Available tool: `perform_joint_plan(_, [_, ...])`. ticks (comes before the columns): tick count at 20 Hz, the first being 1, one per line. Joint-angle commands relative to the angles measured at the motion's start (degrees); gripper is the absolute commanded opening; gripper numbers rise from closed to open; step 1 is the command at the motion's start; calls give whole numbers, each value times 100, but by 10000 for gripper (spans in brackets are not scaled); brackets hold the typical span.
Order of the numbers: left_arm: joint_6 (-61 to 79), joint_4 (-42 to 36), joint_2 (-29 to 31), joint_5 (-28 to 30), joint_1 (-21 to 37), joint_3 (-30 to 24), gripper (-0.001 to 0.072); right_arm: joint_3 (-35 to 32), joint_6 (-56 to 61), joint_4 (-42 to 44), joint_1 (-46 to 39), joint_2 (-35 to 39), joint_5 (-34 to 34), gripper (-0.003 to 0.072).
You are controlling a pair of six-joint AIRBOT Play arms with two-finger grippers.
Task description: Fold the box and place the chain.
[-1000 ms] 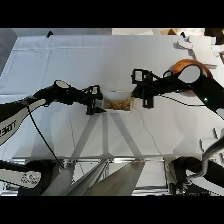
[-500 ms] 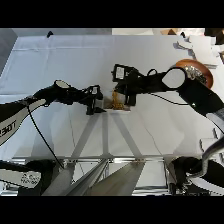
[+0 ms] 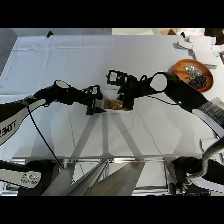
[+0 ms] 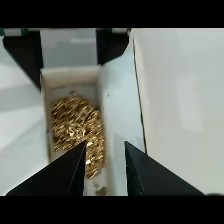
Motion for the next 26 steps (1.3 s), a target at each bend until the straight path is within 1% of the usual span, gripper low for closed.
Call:
perform_joint_plan(1, [2, 0, 2, 0, -2, 0, 318, 275, 299, -197, 4, -11, 798, 242])
perform_joint_plan(3, [2, 0, 2, 0, -2, 0, 318, 693, 492, -201, -4, -11, 1084, 234])
perform_joint_plan(5, [2, 0, 2, 0, -2, 0, 318, 1180, 748, 7, -203, -101, 1099, 235])
perform_joint_plan(7, [2, 0, 2, 0, -2, 0, 318, 1797, 1064, 153, -577, -433, 1257, 234])
perform_joint_plan(10, [2, 0, 2, 0, -2, 0, 318, 2411, 2065, 236, -1088, -1073, 1561, 235])
perform_joint_plan(12, [2, 0, 2, 0, -2, 0, 318, 2479, 2236, 396, -1283, -1471, 1954, 235])
perform_joint_plan(15, [2, 0, 2, 0, -2, 0, 318, 2479, 2236, 479, -1322, -2033, 2741, 239])
perform_joint_plan(16, [2, 0, 2, 0, -2, 0, 318, 2479, 2212, 706, -1305, -2201, 2994, 264])
perform_joint_plan(17, [2, 0, 2, 2, -2, 0, 318, 2479, 2177, 981, -1283, -2312, 3174, 339])
perform_joint_plan(19, [2, 0, 2, 0, -2, 0, 318, 2479, 1823, 1353, -1268, -2369, 3447, 353])
perform_joint_plan(22, [2, 0, 2, 0, -2, 0, 318, 2472, 1386, 1266, -1246, -2197, 3637, 353])
perform_joint_plan(25, [2, 2, 2, 0, -2, 0, 318, 2468, 896, 944, -1051, -1974, 3574, 368])
perform_joint_plan(26, [2, 0, 2, 0, -2, 0, 318, 2448, 833, 774, -949, -1902, 3458, 410])
